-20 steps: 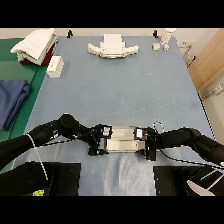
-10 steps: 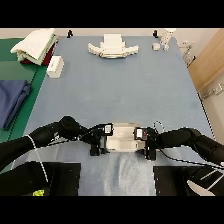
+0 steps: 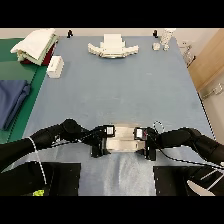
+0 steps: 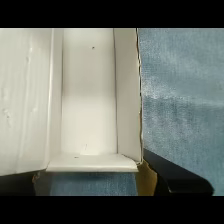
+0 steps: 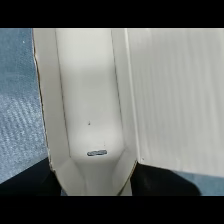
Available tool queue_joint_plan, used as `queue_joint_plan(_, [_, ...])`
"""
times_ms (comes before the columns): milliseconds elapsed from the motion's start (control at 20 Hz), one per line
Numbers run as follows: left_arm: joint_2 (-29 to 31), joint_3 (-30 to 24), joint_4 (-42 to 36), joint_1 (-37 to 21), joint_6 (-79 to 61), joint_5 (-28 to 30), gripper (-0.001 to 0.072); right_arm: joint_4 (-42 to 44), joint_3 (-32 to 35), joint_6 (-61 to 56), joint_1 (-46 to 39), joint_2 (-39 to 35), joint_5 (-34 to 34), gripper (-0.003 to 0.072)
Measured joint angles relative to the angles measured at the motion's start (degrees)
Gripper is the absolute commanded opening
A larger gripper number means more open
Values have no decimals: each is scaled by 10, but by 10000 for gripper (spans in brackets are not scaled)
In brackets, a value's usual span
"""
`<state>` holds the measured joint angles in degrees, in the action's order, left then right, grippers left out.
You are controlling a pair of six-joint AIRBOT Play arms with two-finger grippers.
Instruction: Fold the box.
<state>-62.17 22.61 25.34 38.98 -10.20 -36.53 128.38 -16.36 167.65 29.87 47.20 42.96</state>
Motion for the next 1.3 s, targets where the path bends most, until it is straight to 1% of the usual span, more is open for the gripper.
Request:
queue_joint_plan(50, [0,-1,1,0,2,0,684,0,0,0,0,0,0,537])
queue_joint_plan(150, [0,-2,1,0,5,3,484,0,0,0,0,0,0,537])
queue_joint_plan(200, [0,-3,1,1,6,3,473,0,0,0,0,0,1,537])
queue_joint_plan(1300, [0,-3,4,3,8,1,473,0,0,0,0,0,0,537])
